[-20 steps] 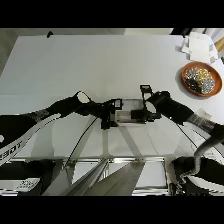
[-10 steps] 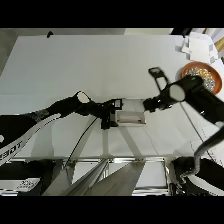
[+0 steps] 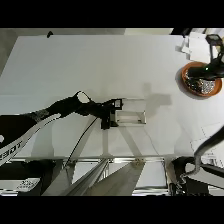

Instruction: Fold the box and place the chain.

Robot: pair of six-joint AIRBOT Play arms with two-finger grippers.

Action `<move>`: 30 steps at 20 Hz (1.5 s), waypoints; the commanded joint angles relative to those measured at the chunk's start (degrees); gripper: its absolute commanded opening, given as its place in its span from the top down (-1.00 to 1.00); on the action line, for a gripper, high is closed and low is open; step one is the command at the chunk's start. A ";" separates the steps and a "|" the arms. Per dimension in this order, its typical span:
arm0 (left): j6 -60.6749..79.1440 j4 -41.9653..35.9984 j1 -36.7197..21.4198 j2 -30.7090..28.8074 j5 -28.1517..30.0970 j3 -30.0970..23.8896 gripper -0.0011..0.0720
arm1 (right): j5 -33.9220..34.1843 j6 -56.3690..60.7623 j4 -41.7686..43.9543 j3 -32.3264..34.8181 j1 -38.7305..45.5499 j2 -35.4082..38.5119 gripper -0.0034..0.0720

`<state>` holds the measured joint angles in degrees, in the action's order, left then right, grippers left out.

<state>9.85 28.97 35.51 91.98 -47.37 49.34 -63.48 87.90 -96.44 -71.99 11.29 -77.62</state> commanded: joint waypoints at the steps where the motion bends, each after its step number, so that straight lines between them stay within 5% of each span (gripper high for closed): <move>1: 0.00 0.02 -0.07 -0.04 0.00 0.02 0.95 | 3.63 -1.18 0.61 -2.80 9.16 -8.57 0.03; 8: 0.00 0.02 -0.04 -0.04 0.02 0.02 0.95 | 13.51 -2.99 2.82 -2.82 11.80 -14.62 0.03; 15: 0.00 0.02 -0.07 -0.04 0.02 0.02 0.95 | 15.41 -4.46 5.70 -2.82 11.80 -19.58 0.10; 18: 0.00 0.02 -0.04 -0.04 0.00 0.02 0.95 | 17.16 -4.44 5.70 -2.82 11.80 -19.96 0.37; 21: 0.00 0.02 -0.04 -0.04 0.00 0.02 0.95 | 18.56 -4.42 5.70 -2.82 11.80 -20.02 0.42; 24: 0.00 0.02 -0.04 -0.04 0.00 0.02 0.95 | 16.65 -4.46 5.79 -2.82 11.80 -20.02 0.88; 30: 0.00 0.02 -0.04 -0.04 0.00 0.02 0.95 | 11.47 -5.97 5.84 -2.82 11.74 -14.23 0.88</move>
<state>9.85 28.99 35.51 91.98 -47.37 49.34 -49.56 82.43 -90.67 -74.74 23.07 -94.89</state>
